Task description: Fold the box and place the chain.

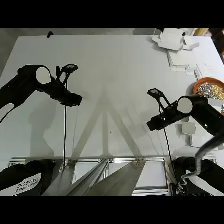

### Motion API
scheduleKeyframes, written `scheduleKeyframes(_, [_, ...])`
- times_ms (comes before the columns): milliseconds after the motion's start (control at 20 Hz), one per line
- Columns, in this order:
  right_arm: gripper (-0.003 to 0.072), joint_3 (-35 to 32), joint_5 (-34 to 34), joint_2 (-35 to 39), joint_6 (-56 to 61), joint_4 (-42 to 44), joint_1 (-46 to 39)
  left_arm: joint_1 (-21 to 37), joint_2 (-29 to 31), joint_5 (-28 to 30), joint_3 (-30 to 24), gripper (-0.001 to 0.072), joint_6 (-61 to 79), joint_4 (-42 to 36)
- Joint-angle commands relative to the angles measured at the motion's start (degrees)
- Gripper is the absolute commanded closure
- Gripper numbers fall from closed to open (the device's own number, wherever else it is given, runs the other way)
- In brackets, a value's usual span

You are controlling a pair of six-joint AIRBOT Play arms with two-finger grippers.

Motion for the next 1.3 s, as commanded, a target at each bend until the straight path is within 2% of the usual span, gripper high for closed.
scheduleKeyframes(0, [0.0666, -0.02, -0.76, 0.0, 0.0, -0.04, 0.04, -0.02, -0.02, 0.0, -0.02, 0.07, 0.02, 0.02])
scheduleKeyframes(100, [0.0667, 0.04, -3.23, 0.0, -0.2, -0.76, -0.09, -0.02, -0.02, 0.0, -0.02, 0.07, 0.02, 0.0])
scheduleKeyframes(150, [0.0667, 0.92, -4.2, 0.0, 0.83, -4.31, -0.9, -0.02, -0.02, 0.0, -0.02, 0.07, 0.02, 0.0])
scheduleKeyframes(250, [0.0667, 4.74, -1.16, 0.2, 4.04, -12.26, -4.85, -0.02, -0.02, 0.0, -0.02, 0.07, 0.02, 0.0])
scheduleKeyframes(350, [0.0667, 8.39, 3.8, 0.55, 3.65, -24.02, -10.86, -0.02, -0.02, 0.0, -0.02, 0.07, 0.02, 0.0])
scheduleKeyframes(450, [0.0667, 8.87, 4.81, 0.83, 3.65, -38.1, -18.6, -0.02, -0.02, 0.02, -0.02, 0.07, 0.02, 0.02])
scheduleKeyframes(500, [0.0666, 8.87, 4.7, 0.83, 3.58, -42.23, -23.1, -0.02, -0.02, 0.0, -0.02, 0.07, 0.02, 0.02])
scheduleKeyframes(550, [0.0631, 8.87, 4.02, 0.83, 2.45, -44.26, -28.48, -0.02, -0.02, 0.0, -0.02, 0.07, 0.02, 0.0])
scheduleKeyframes(600, [0.052, 8.87, 2.49, 0.83, 1.36, -44.39, -33.75, -0.02, -0.02, 0.0, -0.02, 0.07, 0.02, 0.0])
scheduleKeyframes(650, [0.0339, 8.87, 0.7, 0.81, 1.31, -43.71, -39.36, -0.02, -0.02, 0.0, -0.02, 0.07, 0.02, 0.02])
scheduleKeyframes(700, [0.0223, 8.87, -1.03, 0.74, 1.31, -42.99, -44.15, -0.02, -0.02, 0.0, -0.02, 0.07, 0.02, 0.02])
scheduleKeyframes(850, [0.0208, 8.87, -4.26, -1.16, 1.29, -43.08, -56.35, -0.02, -0.02, 0.0, -0.02, 0.07, 0.02, 0.02])
scheduleKeyframes(1000, [0.0208, 8.87, -6.4, -3.52, -1.01, -43.1, -64.72, -0.02, -0.02, 0.0, -0.02, 0.07, 0.02, 0.02])
scheduleKeyframes(1250, [0.0209, 8.85, -10.62, -4.98, -6.93, -42.86, -70.12, -0.02, -0.02, -0.02, -0.02, 0.07, 0.02, 0.02])
